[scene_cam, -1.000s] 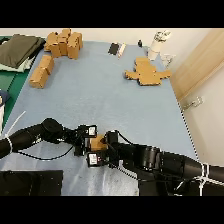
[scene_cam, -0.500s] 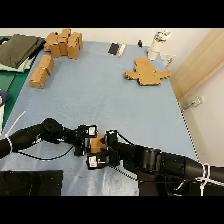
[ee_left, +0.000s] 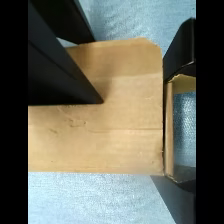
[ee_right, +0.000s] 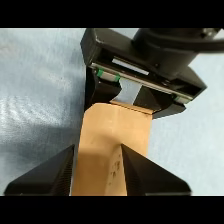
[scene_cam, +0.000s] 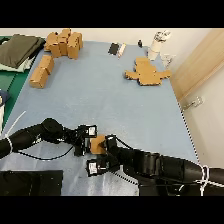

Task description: Fold the box.

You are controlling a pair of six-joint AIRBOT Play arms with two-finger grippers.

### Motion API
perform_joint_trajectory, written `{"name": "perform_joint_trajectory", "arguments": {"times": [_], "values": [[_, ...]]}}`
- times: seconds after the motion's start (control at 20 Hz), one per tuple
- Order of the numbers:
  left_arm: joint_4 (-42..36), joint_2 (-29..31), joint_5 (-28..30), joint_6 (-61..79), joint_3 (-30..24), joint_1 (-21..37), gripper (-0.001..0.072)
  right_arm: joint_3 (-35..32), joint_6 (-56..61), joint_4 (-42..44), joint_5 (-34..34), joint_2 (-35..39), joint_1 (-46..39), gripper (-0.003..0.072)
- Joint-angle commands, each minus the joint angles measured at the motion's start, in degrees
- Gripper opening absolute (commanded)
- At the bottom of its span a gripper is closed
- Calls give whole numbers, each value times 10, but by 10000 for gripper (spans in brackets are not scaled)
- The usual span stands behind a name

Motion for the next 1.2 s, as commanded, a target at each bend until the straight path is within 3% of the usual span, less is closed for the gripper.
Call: {"name": "perform_joint_trajectory", "arguments": {"times": [0.0, 0.3, 0.55, 0.85, 1.15], "values": [[0, 0, 0, 0, 0, 1, 547, -2, 24, -35, 7, -10, 1, 465], [0, 0, 0, 0, 0, 1, 548, -1, 24, -15, 7, 10, 11, 466], [0, 0, 0, 0, 0, 1, 548, -1, 47, 95, 11, 77, 47, 486], [0, 0, 0, 0, 0, 1, 548, 0, 155, -11, 40, 107, -2, 485], [0, 0, 0, 0, 0, 1, 547, 0, 148, -30, 54, 73, -40, 485]]}}
